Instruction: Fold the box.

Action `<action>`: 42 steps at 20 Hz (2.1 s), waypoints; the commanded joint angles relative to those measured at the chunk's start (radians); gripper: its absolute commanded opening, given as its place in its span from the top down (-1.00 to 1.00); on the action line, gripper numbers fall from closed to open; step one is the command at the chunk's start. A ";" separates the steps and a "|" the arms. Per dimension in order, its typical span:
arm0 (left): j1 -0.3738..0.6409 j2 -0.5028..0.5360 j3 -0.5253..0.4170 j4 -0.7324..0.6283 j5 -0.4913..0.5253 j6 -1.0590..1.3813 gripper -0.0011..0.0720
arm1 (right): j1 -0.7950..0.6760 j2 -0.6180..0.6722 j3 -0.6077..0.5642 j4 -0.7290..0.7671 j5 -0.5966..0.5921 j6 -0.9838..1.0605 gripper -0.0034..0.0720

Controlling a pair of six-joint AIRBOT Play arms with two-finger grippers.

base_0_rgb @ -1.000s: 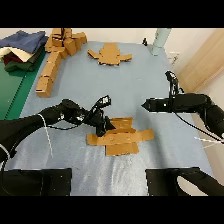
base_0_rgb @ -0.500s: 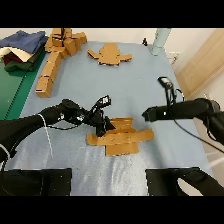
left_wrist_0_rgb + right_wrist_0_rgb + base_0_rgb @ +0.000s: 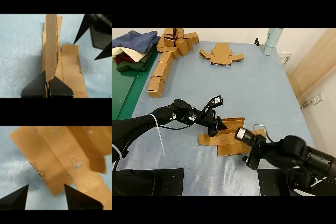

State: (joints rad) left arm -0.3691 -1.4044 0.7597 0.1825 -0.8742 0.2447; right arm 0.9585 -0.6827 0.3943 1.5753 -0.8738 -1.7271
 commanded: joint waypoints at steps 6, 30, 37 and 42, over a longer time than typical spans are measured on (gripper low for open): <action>0.001 0.000 0.001 0.000 0.001 0.000 0.94 | 0.090 -0.122 -0.042 -0.324 0.172 -0.026 -0.86; 0.001 0.000 0.001 0.000 0.000 0.000 0.94 | 0.090 -0.120 0.053 -0.372 0.098 0.091 -0.86; 0.001 0.000 0.001 0.000 0.000 0.001 0.94 | 0.090 -0.120 0.057 -0.438 0.154 0.177 -0.88; 0.001 0.000 0.001 0.000 0.000 0.000 0.94 | 0.090 -0.121 0.089 -0.478 0.136 0.238 -0.88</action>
State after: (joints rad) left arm -0.3691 -1.4044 0.7597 0.1829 -0.8738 0.2451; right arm 1.0489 -0.8024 0.4702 1.1255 -0.7364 -1.5265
